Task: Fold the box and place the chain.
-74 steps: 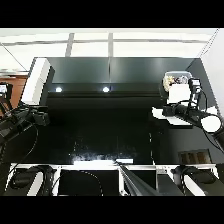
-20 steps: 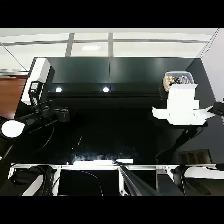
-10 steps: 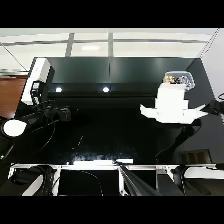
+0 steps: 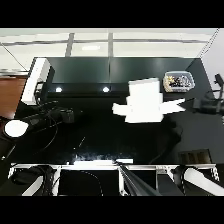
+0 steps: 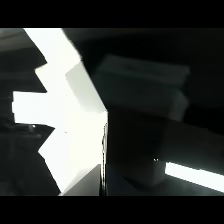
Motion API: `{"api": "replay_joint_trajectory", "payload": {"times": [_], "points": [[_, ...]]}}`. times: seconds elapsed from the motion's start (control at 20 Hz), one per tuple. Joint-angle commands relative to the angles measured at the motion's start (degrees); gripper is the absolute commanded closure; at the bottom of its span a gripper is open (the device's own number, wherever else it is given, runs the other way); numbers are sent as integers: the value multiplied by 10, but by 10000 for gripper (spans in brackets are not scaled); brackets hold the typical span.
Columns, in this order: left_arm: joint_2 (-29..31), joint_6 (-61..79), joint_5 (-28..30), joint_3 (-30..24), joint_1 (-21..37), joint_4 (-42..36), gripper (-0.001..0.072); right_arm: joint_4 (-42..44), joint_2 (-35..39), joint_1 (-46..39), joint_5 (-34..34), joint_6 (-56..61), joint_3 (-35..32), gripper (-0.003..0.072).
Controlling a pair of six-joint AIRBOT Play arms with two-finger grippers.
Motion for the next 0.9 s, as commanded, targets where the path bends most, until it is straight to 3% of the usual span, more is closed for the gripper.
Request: {"api": "replay_joint_trajectory", "payload": {"times": [0.0, 0.15, 0.25, 0.35, 0.55, 0.7, 0.85], "points": [[-1, 0, 4, 1, -47, -6, 5, 78, 96, 69, -50, -44, -137, 674], [-9, -15, 36, 1, -67, -14, 5, 82, 117, 128, -66, -50, -201, 674], [-39, -96, 38, 5, -65, -19, 6, 82, 117, 157, -69, -50, -219, 674], [-98, -89, -23, 33, -65, -25, 5, 81, 117, 181, -75, -50, -225, 674], [-237, 67, -153, 112, -65, -113, 6, 83, 117, 206, -81, -47, -225, 674], [-323, 213, -205, 149, -62, -219, 6, 83, 117, 206, -80, -45, -225, 674], [-396, 260, -264, 186, -60, -226, 5, 83, 117, 206, -80, -45, -225, 674]]}}
